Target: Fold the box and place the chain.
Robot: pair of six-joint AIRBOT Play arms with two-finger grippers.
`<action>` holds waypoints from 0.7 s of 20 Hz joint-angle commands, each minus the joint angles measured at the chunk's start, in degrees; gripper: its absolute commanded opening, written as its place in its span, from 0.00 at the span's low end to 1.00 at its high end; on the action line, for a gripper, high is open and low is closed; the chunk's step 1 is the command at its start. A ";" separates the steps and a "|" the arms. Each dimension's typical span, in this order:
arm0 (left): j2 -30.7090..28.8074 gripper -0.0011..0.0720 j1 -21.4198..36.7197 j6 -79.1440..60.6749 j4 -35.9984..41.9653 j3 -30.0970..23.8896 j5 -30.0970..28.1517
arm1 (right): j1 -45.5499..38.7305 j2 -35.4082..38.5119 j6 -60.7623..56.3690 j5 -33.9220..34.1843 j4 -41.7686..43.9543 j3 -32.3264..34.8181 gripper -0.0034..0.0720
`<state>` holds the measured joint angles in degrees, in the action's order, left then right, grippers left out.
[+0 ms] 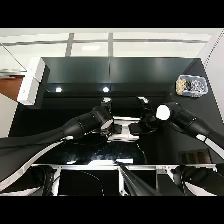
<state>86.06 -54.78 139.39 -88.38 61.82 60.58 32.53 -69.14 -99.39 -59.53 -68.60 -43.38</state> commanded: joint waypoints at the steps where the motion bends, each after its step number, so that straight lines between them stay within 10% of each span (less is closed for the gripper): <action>1: 0.00 0.06 -0.04 -0.02 -0.07 0.04 0.02 | 4.59 0.00 -9.14 0.24 -7.37 -1.90 0.52; 14: 0.00 0.06 -0.02 -0.02 -0.11 0.04 0.96 | 7.76 -2.19 -26.45 -2.45 -14.29 -1.99 0.37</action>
<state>86.06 -54.81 139.33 -88.42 61.82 61.58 40.05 -70.15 -123.76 -60.45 -82.41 -45.28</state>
